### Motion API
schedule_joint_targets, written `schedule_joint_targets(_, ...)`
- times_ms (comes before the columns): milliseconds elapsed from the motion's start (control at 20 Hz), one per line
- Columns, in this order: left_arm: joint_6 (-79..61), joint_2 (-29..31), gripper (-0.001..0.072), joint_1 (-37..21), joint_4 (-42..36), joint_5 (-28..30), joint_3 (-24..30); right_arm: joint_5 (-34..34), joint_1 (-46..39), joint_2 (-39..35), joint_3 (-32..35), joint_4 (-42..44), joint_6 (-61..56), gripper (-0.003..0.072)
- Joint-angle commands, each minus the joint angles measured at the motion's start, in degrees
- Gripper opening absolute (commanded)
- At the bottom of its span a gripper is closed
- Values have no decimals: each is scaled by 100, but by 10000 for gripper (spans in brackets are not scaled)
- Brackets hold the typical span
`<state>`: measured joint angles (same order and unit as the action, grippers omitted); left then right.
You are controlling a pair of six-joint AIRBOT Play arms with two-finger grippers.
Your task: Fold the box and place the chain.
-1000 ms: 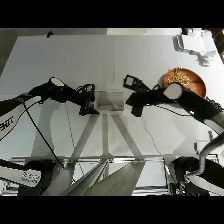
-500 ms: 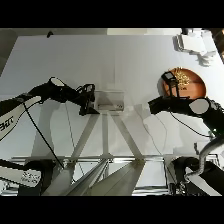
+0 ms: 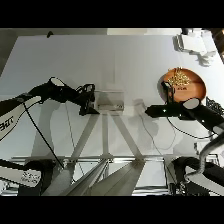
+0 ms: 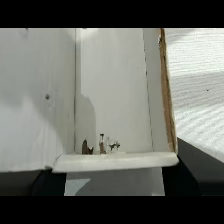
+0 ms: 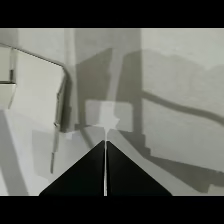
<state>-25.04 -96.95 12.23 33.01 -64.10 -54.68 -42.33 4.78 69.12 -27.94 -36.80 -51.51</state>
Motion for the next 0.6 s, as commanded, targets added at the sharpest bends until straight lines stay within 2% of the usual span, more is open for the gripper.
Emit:
schedule_joint_targets(0, -2, 0, 255, 0, 2, 2, 0, -42, 138, 407, 9, 1056, 597, 0)
schedule_joint_targets(200, -2, 0, 255, 0, 2, 2, 0, -68, 411, 586, 9, 2170, 1307, 0)
schedule_joint_targets(300, -2, 0, 255, 0, 2, 2, 0, -404, 455, 584, 7, 2697, 1637, 1)
schedule_joint_targets(400, -2, 0, 255, 0, 2, 2, 0, -809, 457, 584, -26, 2820, 1753, 2)
schedule_joint_targets(550, -2, 0, 255, 0, 2, 2, 0, -962, 466, 584, -28, 2964, 1751, 18)
